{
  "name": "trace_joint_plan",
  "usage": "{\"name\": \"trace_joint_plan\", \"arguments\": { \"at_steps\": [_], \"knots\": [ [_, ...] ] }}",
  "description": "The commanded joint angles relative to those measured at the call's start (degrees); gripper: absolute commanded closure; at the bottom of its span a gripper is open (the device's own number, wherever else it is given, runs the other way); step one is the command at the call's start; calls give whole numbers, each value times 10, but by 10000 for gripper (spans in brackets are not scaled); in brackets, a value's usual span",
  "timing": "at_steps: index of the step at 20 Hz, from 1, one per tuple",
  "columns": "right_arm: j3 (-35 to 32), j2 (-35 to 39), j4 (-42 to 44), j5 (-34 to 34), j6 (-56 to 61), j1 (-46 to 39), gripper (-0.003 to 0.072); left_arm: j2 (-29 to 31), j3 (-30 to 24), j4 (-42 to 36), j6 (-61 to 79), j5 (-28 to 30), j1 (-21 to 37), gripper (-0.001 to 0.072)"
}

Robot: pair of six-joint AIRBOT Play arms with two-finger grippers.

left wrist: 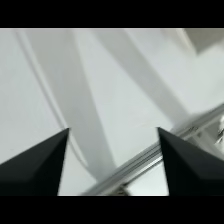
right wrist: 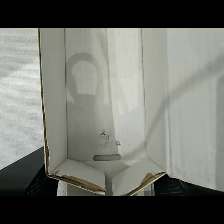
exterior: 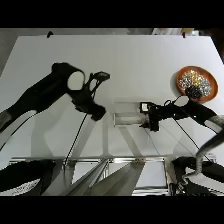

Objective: Fold the box and place the chain.

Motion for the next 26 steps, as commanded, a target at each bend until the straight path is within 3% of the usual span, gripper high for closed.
{"name": "trace_joint_plan", "arguments": {
  "at_steps": [1, 3, 4, 7, 11, 19, 26],
  "knots": [
    [0, 0, 0, 0, 0, 0, 307, 68, -151, -94, 362, 138, 51, 46],
    [0, 0, 0, 0, 0, 0, 307, 49, -213, -183, 527, 259, 68, 34],
    [0, 0, 0, 0, 0, 0, 307, 29, -221, -222, 600, 292, 70, 34],
    [0, 0, 0, 0, 0, 0, 307, -30, -220, -328, 803, 339, 61, 17],
    [0, 0, 0, 0, 0, 0, 307, -57, -220, -362, 915, 381, 44, 16],
    [0, 0, 0, 0, 0, 0, 307, -58, -220, -398, 981, 411, 22, 14],
    [0, 0, 0, 0, 0, 0, 307, -59, -220, -406, 977, 379, 17, 12]
  ]
}}
